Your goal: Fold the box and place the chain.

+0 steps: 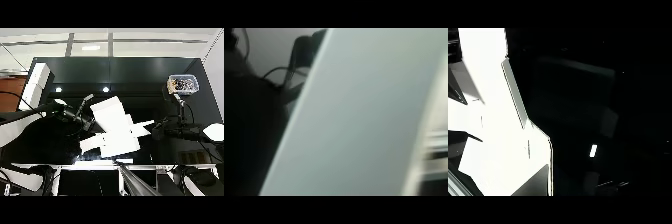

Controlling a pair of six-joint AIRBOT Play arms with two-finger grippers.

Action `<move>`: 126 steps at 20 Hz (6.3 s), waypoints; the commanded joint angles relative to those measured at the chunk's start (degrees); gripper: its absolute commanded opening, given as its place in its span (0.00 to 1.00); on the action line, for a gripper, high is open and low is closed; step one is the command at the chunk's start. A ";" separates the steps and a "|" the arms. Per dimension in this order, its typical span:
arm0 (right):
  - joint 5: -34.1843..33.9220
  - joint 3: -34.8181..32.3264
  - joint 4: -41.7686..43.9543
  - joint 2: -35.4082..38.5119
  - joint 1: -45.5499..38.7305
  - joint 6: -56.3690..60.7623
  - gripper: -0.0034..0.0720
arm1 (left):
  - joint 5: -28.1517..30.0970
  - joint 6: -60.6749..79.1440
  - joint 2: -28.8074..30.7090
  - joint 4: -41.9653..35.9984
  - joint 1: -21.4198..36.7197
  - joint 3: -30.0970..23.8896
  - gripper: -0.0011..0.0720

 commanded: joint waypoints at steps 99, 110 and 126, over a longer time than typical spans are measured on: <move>-7.10 -0.87 -15.58 -9.38 15.67 -41.20 1.00 | 36.72 19.71 20.02 17.09 -14.84 -7.06 0.05; -11.58 -2.93 -14.58 -14.03 22.51 -47.63 1.00 | 36.92 19.63 20.02 17.09 -14.84 -7.06 0.05; -19.45 0.02 -14.64 -15.56 28.39 -40.98 1.00 | 37.05 19.54 20.02 17.09 -14.84 -7.06 0.05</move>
